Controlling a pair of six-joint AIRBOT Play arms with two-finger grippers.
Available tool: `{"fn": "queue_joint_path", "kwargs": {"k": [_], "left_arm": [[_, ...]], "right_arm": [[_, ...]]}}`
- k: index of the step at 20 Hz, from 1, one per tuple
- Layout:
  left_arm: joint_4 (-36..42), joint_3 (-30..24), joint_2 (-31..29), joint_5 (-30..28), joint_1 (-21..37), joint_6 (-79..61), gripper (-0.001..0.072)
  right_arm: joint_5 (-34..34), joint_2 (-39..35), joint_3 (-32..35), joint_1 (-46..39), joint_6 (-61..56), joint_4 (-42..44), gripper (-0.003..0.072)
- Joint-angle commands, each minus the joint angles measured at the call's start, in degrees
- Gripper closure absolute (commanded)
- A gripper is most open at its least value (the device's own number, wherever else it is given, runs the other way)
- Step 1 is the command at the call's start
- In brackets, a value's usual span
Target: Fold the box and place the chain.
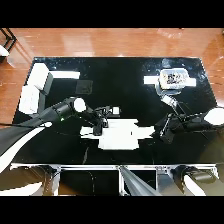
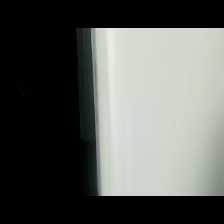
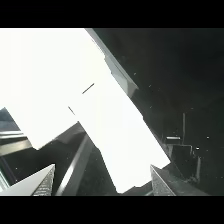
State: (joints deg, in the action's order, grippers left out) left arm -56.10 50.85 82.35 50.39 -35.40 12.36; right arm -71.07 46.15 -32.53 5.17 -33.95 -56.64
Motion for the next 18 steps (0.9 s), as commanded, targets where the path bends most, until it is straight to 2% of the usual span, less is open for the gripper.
{"fn": "queue_joint_path", "kwargs": {"k": [1,4,7,10,12,18], "left_arm": [[-5.53,-0.04,0.09,1.49,-0.04,0.09,0.0683],[-5.11,-0.04,0.2,1.07,-0.04,0.09,0.0686],[-4.48,-0.04,0.17,1.03,-0.04,0.09,0.0687],[-4.5,-0.04,0.17,1.05,-0.04,0.09,0.0687],[-4.5,-0.04,0.17,1.05,-0.04,0.09,0.0686],[-4.5,-0.04,0.17,1.03,-0.04,0.09,0.0687]], "right_arm": [[0.55,0.0,1.27,0.68,0.63,-0.07,-0.0007],[0.98,0.0,3.56,0.68,3.89,0.66,-0.0007],[2.12,0.0,7.8,0.68,7.65,5.88,-0.0008],[3.43,0.0,11.28,2.01,15.34,7.54,-0.0007],[6.86,0.02,12.46,5.57,19.1,7.52,-0.0007],[22.86,0.13,12.68,18.69,21.07,4.11,-0.0007]]}}
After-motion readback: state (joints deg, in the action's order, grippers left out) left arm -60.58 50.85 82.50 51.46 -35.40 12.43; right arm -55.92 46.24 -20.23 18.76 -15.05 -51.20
